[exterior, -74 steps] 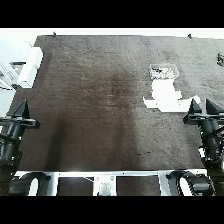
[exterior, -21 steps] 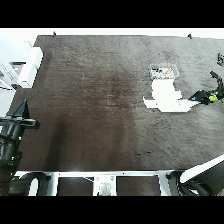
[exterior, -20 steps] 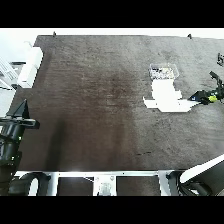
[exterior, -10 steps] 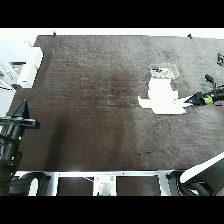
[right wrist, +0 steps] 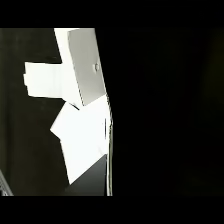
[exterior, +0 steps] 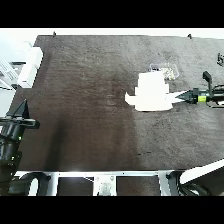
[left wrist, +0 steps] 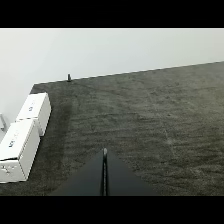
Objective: Fold the box and place the chain.
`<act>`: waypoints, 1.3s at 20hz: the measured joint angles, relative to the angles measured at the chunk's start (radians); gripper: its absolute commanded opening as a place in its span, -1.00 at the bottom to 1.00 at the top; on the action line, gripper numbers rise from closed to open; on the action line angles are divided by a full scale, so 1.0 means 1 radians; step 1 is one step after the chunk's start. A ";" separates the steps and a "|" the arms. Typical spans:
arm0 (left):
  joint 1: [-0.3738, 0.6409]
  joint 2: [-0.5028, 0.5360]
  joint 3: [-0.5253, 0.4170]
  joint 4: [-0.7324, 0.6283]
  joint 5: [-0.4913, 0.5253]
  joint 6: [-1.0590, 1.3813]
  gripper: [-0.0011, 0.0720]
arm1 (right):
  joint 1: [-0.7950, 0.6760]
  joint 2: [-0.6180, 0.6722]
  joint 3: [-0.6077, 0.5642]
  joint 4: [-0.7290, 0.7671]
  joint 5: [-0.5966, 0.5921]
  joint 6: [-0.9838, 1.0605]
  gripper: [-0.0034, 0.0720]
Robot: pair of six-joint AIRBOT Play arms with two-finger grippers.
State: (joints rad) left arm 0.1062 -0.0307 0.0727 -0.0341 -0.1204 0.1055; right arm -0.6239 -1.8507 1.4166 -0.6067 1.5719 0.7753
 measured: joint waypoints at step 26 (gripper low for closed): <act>0.000 0.000 0.001 0.001 -0.111 0.000 0.32 | 0.554 0.034 -0.113 0.153 -0.556 0.103 -0.88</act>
State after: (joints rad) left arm 0.1062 -0.0307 0.0734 -0.0330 -0.2310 0.1055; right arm -0.0704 -1.8168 1.3041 -0.4541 1.0161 0.8780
